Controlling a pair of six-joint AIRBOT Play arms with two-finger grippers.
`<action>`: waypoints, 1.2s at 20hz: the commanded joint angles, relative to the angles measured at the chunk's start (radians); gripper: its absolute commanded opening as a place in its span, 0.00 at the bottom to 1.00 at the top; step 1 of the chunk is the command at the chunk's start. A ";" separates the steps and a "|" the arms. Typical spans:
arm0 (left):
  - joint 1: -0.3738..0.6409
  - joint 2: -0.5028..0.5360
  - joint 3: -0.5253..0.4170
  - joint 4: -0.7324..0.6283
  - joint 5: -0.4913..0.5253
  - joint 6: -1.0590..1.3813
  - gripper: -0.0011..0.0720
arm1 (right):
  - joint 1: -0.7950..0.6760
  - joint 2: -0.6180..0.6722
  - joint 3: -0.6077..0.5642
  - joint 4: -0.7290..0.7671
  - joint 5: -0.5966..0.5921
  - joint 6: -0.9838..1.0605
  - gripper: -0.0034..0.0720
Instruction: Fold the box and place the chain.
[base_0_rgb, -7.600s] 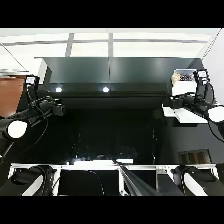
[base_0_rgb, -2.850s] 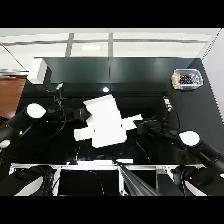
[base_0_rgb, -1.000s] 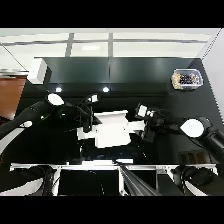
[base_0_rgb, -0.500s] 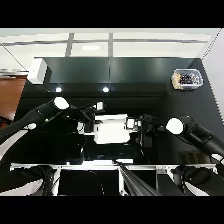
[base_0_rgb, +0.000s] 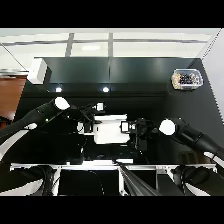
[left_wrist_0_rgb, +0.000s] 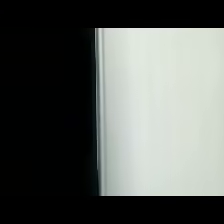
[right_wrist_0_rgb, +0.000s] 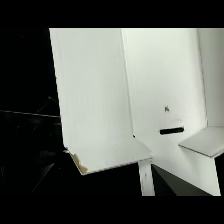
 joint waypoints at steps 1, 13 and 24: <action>0.000 -0.001 0.000 0.000 0.000 0.000 0.05 | 0.046 -0.027 0.000 0.029 -0.094 -0.005 0.98; 0.000 -0.001 0.000 0.000 -0.001 0.000 0.05 | 0.012 0.006 0.092 0.041 -0.150 -0.005 0.98; 0.000 -0.001 0.000 0.000 0.000 0.000 0.05 | -0.152 -0.023 0.091 -0.121 0.105 -0.030 0.98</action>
